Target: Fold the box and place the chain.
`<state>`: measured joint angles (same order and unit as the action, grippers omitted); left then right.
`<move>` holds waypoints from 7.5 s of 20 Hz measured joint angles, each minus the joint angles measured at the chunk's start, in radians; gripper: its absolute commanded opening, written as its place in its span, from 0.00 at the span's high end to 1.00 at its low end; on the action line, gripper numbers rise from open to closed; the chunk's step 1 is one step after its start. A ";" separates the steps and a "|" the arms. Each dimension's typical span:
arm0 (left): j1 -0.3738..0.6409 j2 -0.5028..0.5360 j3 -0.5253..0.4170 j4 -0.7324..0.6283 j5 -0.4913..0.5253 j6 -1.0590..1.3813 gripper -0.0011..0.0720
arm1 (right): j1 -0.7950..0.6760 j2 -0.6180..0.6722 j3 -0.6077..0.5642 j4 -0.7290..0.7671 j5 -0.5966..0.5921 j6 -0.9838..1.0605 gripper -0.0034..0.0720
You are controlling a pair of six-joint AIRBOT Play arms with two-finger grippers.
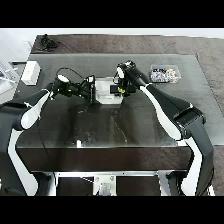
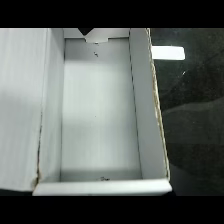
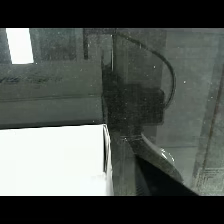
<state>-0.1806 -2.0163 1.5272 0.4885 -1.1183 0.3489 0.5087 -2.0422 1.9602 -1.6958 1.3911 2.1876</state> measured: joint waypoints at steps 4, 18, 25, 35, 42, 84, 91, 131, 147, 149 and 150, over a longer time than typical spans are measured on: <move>-0.001 0.000 0.000 0.000 0.001 0.000 0.26 | 0.001 -0.002 0.000 -0.010 0.006 -0.001 0.61; 0.000 0.000 0.000 0.000 0.000 0.000 0.26 | 0.019 -0.007 -0.006 -0.032 -0.004 0.002 0.96; 0.000 0.000 0.000 0.000 0.000 -0.001 0.26 | 0.024 -0.007 -0.006 -0.050 -0.010 0.006 0.95; 0.000 0.000 0.000 -0.002 0.001 -0.001 0.26 | 0.024 0.011 -0.006 -0.056 -0.006 0.028 0.75; 0.000 0.000 0.000 0.000 0.001 -0.001 0.26 | 0.023 0.023 -0.006 -0.050 0.011 0.029 0.44; 0.001 0.000 0.000 0.000 0.000 -0.001 0.26 | -0.594 0.170 -0.028 0.192 -0.247 -0.645 0.44; 0.001 0.000 0.000 0.000 0.000 -0.001 0.26 | -0.632 0.050 -0.018 0.285 -0.334 -0.739 0.47; 0.001 0.000 0.000 -0.001 0.000 0.000 0.26 | -0.076 0.758 0.050 0.237 -0.371 -0.815 0.95; 0.001 0.000 0.000 -0.001 0.000 0.000 0.26 | 0.031 0.682 -0.252 0.381 -0.438 -0.802 0.95; 0.001 0.000 0.000 -0.001 0.000 0.000 0.26 | 0.031 0.646 -0.266 0.400 -0.445 -0.802 0.95; 0.001 0.000 0.000 0.000 0.000 0.000 0.26 | 0.031 0.625 -0.270 0.412 -0.446 -0.802 0.95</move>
<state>-0.1799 -2.0167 1.5272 0.4881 -1.1179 0.3485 0.5400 -1.4170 1.6901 -1.2839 0.9455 1.3857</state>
